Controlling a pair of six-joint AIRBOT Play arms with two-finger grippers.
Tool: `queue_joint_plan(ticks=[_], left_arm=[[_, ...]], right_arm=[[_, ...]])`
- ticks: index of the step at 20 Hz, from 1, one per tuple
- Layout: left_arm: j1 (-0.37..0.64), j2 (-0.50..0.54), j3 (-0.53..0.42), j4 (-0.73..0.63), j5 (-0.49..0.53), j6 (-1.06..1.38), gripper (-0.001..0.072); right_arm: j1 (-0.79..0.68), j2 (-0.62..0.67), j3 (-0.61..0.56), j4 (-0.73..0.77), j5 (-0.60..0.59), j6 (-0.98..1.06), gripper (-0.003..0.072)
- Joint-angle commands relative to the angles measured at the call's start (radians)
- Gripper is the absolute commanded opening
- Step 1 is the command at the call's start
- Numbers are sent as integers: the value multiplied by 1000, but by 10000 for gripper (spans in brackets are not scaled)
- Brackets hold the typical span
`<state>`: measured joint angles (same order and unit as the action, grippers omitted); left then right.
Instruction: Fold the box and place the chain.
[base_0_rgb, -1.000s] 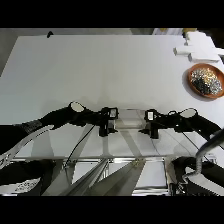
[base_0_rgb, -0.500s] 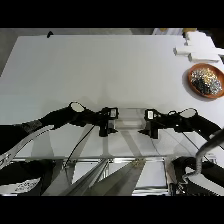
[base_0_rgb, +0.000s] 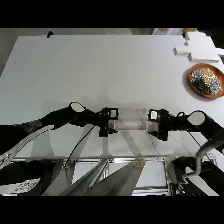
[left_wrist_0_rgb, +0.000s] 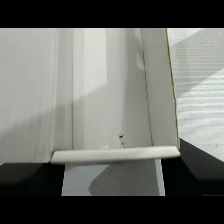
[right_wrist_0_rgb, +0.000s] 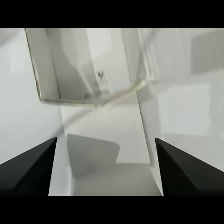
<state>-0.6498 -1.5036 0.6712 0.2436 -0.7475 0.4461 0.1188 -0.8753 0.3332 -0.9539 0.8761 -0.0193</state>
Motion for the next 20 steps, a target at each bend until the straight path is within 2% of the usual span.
queue_joint_plan(ticks=[1,3,4,5,6,7,10,12,13,16,19,20], left_arm=[[0,0,0,0,2,-1,67],[0,0,0,0,2,-1,66],[0,0,0,0,3,-1,67],[0,0,0,0,2,-1,67],[0,0,0,0,2,-1,67],[0,0,0,0,3,-1,67],[0,0,0,0,2,-1,67],[0,0,0,0,2,-1,67],[0,0,0,0,2,-1,67],[0,0,0,0,3,-1,67],[0,0,0,0,2,-1,67],[0,0,0,0,2,-1,67]], right_arm=[[0,211,0,-222,121,235,536],[6,314,0,-160,165,259,372],[13,354,0,-71,166,258,324],[20,383,0,5,164,251,230],[31,400,0,67,159,230,36],[42,402,0,110,148,200,16],[71,377,0,123,69,194,36],[71,361,0,124,64,194,428],[71,359,0,124,54,194,496],[71,360,0,115,7,210,525],[70,360,0,10,-44,349,533],[70,360,0,16,-46,380,520]])
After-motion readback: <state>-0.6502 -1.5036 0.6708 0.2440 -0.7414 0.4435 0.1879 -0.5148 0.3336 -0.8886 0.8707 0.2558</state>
